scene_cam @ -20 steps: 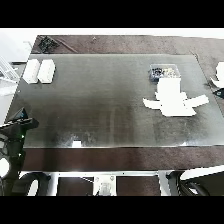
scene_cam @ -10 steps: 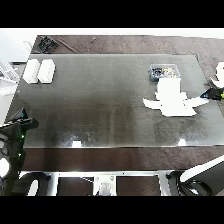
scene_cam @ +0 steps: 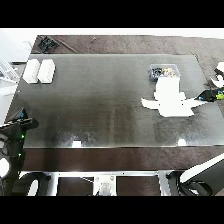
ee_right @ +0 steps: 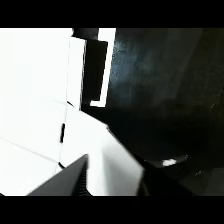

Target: Fold the box and place the chain.

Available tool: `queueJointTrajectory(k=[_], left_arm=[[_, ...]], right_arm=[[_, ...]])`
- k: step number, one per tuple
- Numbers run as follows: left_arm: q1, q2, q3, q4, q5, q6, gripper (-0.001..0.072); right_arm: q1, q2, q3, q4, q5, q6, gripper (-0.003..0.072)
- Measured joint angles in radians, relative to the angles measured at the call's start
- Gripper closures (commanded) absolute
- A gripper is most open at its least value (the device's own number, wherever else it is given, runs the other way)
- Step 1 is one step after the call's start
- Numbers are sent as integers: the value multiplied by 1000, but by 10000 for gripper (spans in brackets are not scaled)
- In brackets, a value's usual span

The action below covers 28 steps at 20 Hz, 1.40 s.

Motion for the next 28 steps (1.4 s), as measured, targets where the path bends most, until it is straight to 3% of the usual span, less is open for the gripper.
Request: queueJointTrajectory(k=[10,18,19,21,28], left_arm=[[0,0,0,0,0,0,689],[0,0,0,0,0,0,689],[0,0,0,0,0,0,689],[0,0,0,0,0,0,689],[0,0,0,0,0,0,689]], right_arm=[[17,-5,-42,0,50,0,320],[28,-6,-48,54,54,0,334],[34,-8,-52,65,54,-1,369],[41,-13,-71,73,55,-1,668],[61,13,-187,209,90,-18,676]])
